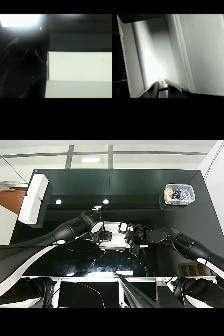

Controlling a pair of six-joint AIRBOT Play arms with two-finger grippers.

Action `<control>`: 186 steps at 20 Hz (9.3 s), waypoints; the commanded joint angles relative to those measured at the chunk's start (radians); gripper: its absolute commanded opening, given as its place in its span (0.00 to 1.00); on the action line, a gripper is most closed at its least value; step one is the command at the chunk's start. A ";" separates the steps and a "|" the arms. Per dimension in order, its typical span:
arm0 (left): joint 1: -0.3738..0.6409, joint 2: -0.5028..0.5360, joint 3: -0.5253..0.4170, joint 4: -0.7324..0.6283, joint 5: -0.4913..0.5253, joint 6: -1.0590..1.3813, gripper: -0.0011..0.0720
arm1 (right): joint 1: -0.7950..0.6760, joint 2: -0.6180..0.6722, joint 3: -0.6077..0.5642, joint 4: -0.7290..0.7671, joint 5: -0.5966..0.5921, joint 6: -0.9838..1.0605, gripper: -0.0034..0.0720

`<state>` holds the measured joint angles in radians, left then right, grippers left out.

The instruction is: Fold the box and place the chain.

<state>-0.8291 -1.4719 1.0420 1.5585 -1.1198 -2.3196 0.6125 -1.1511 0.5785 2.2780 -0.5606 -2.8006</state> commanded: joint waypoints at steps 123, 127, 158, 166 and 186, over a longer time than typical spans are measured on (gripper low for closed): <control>0.000 -0.001 0.000 -0.004 -0.027 0.015 0.05 | 0.175 -0.335 0.453 -0.604 -0.519 1.925 0.20; 0.000 -0.001 0.000 -0.004 -0.027 0.015 0.05 | 0.175 -0.335 0.454 -0.603 -0.520 1.901 0.08; 0.001 -0.001 0.000 -0.008 -0.027 0.015 0.05 | 0.137 -0.264 0.489 -0.612 -0.619 1.804 0.56; 0.000 -0.001 0.000 -0.007 -0.023 0.015 0.05 | -0.013 0.155 0.489 -0.817 -0.739 1.611 0.56; 0.001 -0.001 0.000 -0.003 0.019 0.015 0.05 | -0.800 -0.500 0.903 -0.813 -0.410 1.475 0.80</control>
<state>-0.8291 -1.4727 1.0420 1.5543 -1.1030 -2.3058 -0.1551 -1.5070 1.3415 1.4120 -0.9031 -1.2785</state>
